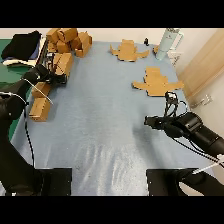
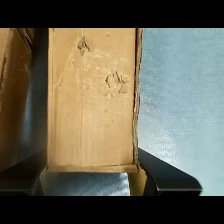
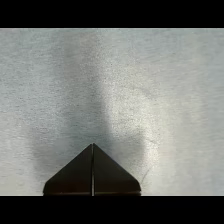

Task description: Fold the box.

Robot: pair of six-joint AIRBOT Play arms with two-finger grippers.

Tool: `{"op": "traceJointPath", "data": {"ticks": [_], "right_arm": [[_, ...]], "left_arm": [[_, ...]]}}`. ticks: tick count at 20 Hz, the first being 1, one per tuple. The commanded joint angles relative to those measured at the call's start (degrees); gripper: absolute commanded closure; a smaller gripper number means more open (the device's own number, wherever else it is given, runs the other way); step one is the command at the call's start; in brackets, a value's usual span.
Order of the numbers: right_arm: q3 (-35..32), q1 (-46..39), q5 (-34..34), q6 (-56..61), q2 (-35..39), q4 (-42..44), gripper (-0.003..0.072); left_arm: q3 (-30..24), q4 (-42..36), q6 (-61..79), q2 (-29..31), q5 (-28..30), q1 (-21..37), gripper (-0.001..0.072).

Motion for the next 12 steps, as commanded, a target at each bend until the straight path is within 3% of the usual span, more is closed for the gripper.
{"op": "traceJointPath", "data": {"ticks": [1, 8, 9, 10, 12], "right_arm": [[0.0, 0.0, 1.4, 0.0, -0.7, 0.4, 0.0681], [0.0, 0.0, 1.6, 0.0, -0.7, 0.4, 0.0681], [0.0, 0.0, 1.6, 0.0, -0.7, 0.4, 0.0681], [0.0, 0.0, 1.6, 0.0, -0.7, 0.4, 0.0681], [0.0, 0.0, 1.6, 0.0, -0.7, 0.4, 0.0681]], "left_arm": [[0.2, 0.3, 0.9, -1.0, 1.5, 0.1, 0.0184], [0.2, -0.3, -1.1, -1.0, -3.3, 0.0, 0.0184], [0.2, -0.3, -1.9, -1.0, -3.7, 0.0, 0.0159], [0.2, -0.3, -2.0, -1.0, -4.2, 0.0, 0.0007], [0.2, -0.3, -2.0, -1.0, -5.3, 0.0, 0.0007]]}}
